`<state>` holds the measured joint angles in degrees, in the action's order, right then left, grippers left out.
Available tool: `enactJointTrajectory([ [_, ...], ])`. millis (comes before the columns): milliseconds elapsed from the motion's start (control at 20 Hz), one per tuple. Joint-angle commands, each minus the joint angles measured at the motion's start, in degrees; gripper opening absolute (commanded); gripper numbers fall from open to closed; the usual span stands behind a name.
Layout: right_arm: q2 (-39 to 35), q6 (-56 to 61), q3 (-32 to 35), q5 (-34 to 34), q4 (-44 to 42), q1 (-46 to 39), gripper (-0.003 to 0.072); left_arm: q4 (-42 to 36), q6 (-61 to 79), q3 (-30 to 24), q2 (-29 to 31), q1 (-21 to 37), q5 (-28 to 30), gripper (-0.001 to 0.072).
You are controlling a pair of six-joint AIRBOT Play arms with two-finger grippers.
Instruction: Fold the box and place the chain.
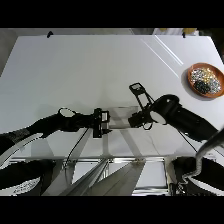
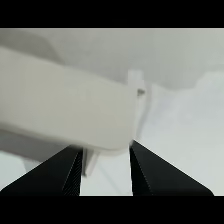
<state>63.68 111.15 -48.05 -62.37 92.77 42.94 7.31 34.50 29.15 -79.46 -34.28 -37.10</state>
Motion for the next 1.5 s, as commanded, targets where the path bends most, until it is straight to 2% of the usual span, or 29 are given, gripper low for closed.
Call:
enactJointTrajectory([
  [0,-5.40,-8.57,-5.86,-8.22,1.75,-3.91,0.0318,0.02,0.00,0.00,0.02,-0.02,0.00,0.0210],
  [100,-5.03,-13.94,-12.66,-12.74,2.82,-11.30,0.0317,0.02,0.00,0.00,0.02,-0.02,0.00,0.0210],
  [200,-4.63,-17.55,-18.84,-13.03,5.92,-20.85,0.0310,0.00,0.00,0.00,0.02,-0.02,0.02,0.0210],
  [250,-4.20,-19.43,-21.22,-12.44,6.21,-26.40,0.0266,0.00,0.00,0.00,0.02,-0.02,0.00,0.0210],
  [400,-2.43,-21.77,-22.25,-9.18,5.92,-41.00,0.0259,0.00,0.00,0.00,0.02,-0.02,0.00,0.0210],
  [500,0.42,-21.73,-22.25,-4.68,5.81,-49.31,0.0259,0.00,0.00,0.00,0.02,-0.02,0.00,0.0210],
  [700,8.07,-21.84,-22.25,3.39,5.73,-60.83,0.0259,0.00,0.00,0.00,0.02,-0.02,0.02,0.0210],
  [900,16.15,-21.84,-22.23,8.37,5.55,-66.01,0.0258,0.00,0.00,0.00,0.02,-0.02,0.00,0.0210],
  [1150,24.35,-23.39,-22.25,14.62,2.89,-66.58,0.0257,0.00,0.00,0.00,0.02,-0.02,0.00,0.0210],
  [1450,28.30,-23.61,-22.23,13.40,2.80,-66.58,0.0258,0.00,0.00,0.00,0.02,-0.02,0.02,0.0210],
])
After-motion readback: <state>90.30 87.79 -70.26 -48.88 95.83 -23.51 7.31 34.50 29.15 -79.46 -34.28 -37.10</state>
